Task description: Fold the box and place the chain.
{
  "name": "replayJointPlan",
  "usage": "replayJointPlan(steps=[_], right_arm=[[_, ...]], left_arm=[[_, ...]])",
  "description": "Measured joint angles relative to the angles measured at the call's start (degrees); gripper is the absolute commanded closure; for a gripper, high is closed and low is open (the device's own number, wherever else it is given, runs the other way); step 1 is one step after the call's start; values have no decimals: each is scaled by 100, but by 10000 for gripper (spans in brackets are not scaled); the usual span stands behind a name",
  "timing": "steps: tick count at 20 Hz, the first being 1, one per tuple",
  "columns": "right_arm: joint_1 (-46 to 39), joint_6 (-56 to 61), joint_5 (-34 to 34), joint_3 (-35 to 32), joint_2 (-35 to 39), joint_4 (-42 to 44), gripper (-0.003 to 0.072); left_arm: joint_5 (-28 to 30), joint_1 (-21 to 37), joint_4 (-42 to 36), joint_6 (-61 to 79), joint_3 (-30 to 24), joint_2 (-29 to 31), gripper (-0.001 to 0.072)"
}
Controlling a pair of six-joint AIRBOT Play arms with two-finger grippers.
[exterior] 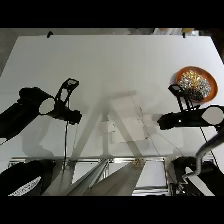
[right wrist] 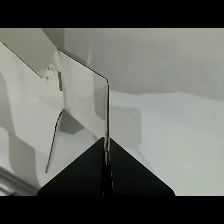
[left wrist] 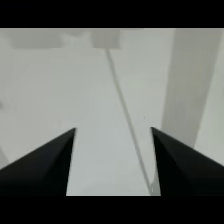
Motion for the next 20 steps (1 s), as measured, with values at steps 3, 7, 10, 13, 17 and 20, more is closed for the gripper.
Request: replayJointPlan(steps=[3,7,10,13,17,20], right_arm=[[162,85,-11,-2,7,28,668],[236,125,-7,-2,7,37,668],[251,129,7,-2,7,39,668],[256,140,42,-2,7,42,668],[256,142,170,-2,7,39,668],[256,140,234,-2,7,39,668]], left_arm=[[625,0,-411,573,0,-107,213],[1366,7,-2371,2643,0,-627,196],[1530,11,-4072,4417,0,-1233,196],[1589,11,-5396,5939,0,-1770,196],[1735,11,-6310,7163,0,-2188,197],[1757,24,-6662,7694,0,-2328,197]])
